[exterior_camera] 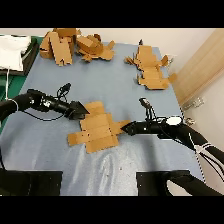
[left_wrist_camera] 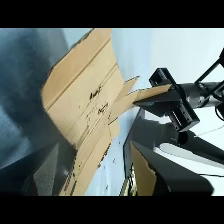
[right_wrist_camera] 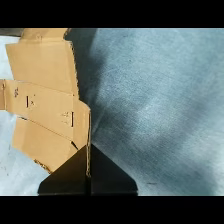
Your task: Fold the box.
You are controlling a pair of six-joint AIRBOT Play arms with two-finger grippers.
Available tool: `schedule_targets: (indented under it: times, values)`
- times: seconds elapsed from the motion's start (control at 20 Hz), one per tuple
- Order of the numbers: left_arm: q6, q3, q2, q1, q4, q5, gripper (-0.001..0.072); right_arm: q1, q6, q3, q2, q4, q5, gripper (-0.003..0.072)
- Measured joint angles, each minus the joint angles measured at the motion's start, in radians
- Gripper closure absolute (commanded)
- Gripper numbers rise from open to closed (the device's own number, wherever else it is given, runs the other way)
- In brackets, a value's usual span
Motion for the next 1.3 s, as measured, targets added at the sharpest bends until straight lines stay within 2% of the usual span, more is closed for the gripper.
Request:
schedule_targets:
  times: [0.25, 0.3, 0.35, 1.3]
  values:
    - [0.057, 0.064, -0.057, -0.034, -0.006, -0.054, 0.0021, 0.000, 0.020, 0.000, 0.000, 0.000, 0.003, 0.0683]
    - [0.066, 0.071, -0.063, -0.040, -0.006, -0.061, 0.0079, 0.000, 0.023, 0.000, 0.000, 0.001, 0.003, 0.0683]
    - [0.073, 0.077, -0.067, -0.042, -0.007, -0.068, 0.0205, 0.000, 0.027, 0.000, 0.000, 0.001, 0.003, 0.0683]
    - [0.258, 0.096, -0.076, -0.059, -0.021, -0.140, 0.0206, 0.000, 0.088, -0.001, 0.000, -0.011, 0.026, 0.0683]
